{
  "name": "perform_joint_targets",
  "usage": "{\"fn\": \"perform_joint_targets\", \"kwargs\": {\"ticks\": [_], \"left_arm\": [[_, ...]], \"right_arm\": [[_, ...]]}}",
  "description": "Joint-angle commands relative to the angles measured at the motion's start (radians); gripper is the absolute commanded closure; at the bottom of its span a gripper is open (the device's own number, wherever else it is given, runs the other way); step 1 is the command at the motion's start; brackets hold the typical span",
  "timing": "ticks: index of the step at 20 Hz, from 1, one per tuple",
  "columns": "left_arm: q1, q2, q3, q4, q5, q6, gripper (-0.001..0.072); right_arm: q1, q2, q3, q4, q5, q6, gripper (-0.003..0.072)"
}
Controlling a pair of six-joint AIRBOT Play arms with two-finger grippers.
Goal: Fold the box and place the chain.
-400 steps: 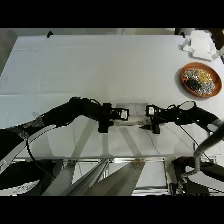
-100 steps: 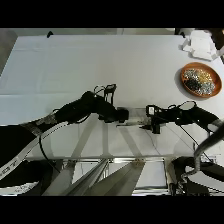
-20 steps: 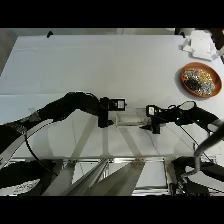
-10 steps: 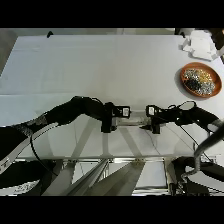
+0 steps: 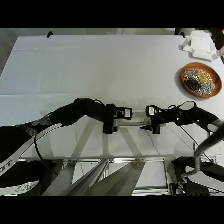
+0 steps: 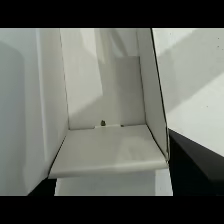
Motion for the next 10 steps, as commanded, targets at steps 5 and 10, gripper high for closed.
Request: {"fn": "perform_joint_targets", "kwargs": {"ticks": [5, 10], "left_arm": [[0.000, -0.015, 0.000, -0.012, -0.038, 0.000, 0.0381], [0.026, -0.014, 0.000, -0.021, -0.009, -0.004, 0.0174]], "right_arm": [[0.000, 0.001, 0.000, 0.000, 0.000, 0.000, 0.0266], [0.000, 0.001, 0.000, 0.000, 0.000, 0.000, 0.0266]]}}
